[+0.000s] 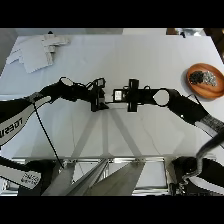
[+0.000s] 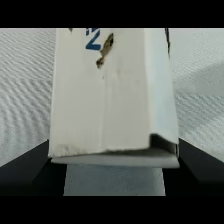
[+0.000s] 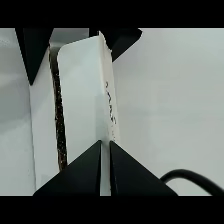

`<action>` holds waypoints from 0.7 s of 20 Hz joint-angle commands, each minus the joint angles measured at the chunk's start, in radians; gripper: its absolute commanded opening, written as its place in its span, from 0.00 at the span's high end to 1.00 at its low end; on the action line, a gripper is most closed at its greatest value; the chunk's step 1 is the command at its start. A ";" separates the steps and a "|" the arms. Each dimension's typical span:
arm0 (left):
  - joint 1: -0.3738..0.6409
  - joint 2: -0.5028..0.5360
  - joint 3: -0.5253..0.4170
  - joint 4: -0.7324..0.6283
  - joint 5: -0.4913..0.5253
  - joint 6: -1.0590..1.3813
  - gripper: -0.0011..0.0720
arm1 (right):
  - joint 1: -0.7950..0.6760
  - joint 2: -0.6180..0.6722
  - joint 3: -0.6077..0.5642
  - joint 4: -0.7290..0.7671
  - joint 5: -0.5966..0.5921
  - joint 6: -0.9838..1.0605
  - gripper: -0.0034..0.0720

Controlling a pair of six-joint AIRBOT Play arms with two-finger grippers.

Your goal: Fold the box and place the chain.

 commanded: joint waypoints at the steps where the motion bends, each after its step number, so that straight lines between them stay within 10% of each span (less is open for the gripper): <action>1: 0.000 0.001 0.000 0.001 0.002 0.000 0.61 | 0.000 0.000 -0.001 0.001 0.018 0.005 0.91; 8: 0.000 0.000 0.000 0.001 0.002 0.000 0.61 | 0.000 -0.056 -0.001 0.001 0.051 0.031 0.89; 10: 0.000 0.000 0.000 0.001 0.002 0.000 0.61 | 0.000 -0.056 -0.001 0.005 0.061 0.031 0.68; 14: 0.000 0.000 0.000 0.001 0.002 0.000 0.61 | 0.000 -0.032 -0.001 0.008 0.075 0.031 0.64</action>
